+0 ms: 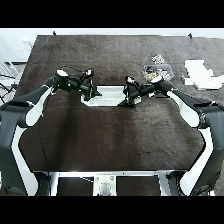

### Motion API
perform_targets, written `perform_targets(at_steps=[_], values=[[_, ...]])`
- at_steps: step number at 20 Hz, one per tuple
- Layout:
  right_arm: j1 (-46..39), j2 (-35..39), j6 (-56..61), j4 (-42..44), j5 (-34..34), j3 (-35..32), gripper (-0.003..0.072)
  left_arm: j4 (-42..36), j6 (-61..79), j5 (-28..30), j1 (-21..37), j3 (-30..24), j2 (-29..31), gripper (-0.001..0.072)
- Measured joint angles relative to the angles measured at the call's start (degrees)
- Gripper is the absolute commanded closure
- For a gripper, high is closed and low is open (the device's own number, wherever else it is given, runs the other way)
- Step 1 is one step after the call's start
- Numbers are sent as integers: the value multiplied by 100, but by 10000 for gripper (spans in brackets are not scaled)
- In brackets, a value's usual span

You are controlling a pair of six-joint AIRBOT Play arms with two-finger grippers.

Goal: Fold the box and place the chain.

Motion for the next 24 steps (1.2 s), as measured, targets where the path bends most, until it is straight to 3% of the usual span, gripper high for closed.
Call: perform_targets(at_steps=[12, 16, 24], values=[[7, -11, -125, 4, -9, 15, 123, -11, 96, 7, 0, 0, 0, 690], [7, -31, -310, 13, -87, 22, 187, -13, 166, 13, 2, 0, 0, 690], [-22, -103, -372, 90, -146, 28, 174, -15, 278, 33, 2, 0, 0, 690]])
